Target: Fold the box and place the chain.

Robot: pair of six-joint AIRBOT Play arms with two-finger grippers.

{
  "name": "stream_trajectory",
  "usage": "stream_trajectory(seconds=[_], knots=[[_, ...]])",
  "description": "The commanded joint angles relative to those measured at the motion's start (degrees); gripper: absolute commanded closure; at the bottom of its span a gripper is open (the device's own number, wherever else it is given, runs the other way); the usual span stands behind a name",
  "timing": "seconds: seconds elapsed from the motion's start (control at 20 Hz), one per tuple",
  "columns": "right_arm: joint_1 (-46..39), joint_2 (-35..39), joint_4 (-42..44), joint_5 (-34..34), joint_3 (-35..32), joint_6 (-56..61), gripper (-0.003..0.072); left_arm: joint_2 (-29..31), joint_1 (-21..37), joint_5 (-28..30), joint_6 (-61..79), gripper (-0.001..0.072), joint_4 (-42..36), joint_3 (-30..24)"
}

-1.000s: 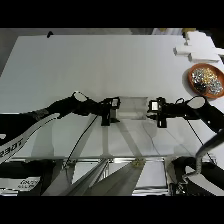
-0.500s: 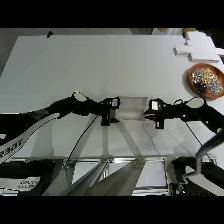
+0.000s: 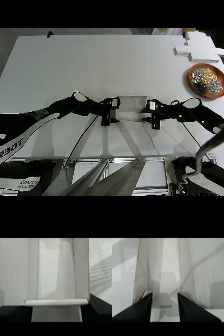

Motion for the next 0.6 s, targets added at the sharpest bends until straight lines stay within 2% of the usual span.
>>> stream_trajectory(seconds=[0.0,0.1,0.25,0.3,0.35,0.4,0.55], knots=[[-2.12,1.14,0.09,0.20,-0.02,2.91,0.0267,-0.02,-0.02,0.04,0.02,0.0670,0.00,0.02],[-2.78,2.58,-1.05,0.50,-0.02,8.13,0.0268,-0.02,-0.02,0.02,0.02,0.0670,0.02,0.02],[-5.27,8.33,-6.08,2.38,-0.04,19.04,0.0313,-0.02,-0.02,0.04,0.02,0.0670,0.00,0.02],[-6.82,11.13,-7.69,3.21,-0.04,23.12,0.0396,-0.02,-0.02,0.02,0.02,0.0670,0.02,0.02],[-8.83,13.66,-8.68,4.07,-0.04,28.24,0.0550,-0.02,-0.02,0.04,0.02,0.0670,0.02,0.02],[-11.08,15.41,-9.38,4.72,-0.04,35.17,0.0668,-0.02,-0.02,0.02,0.02,0.0670,0.02,0.02],[-18.23,16.39,-10.93,1.03,-0.04,58.84,0.0672,-0.02,-0.02,0.04,0.02,0.0670,0.02,0.02]])
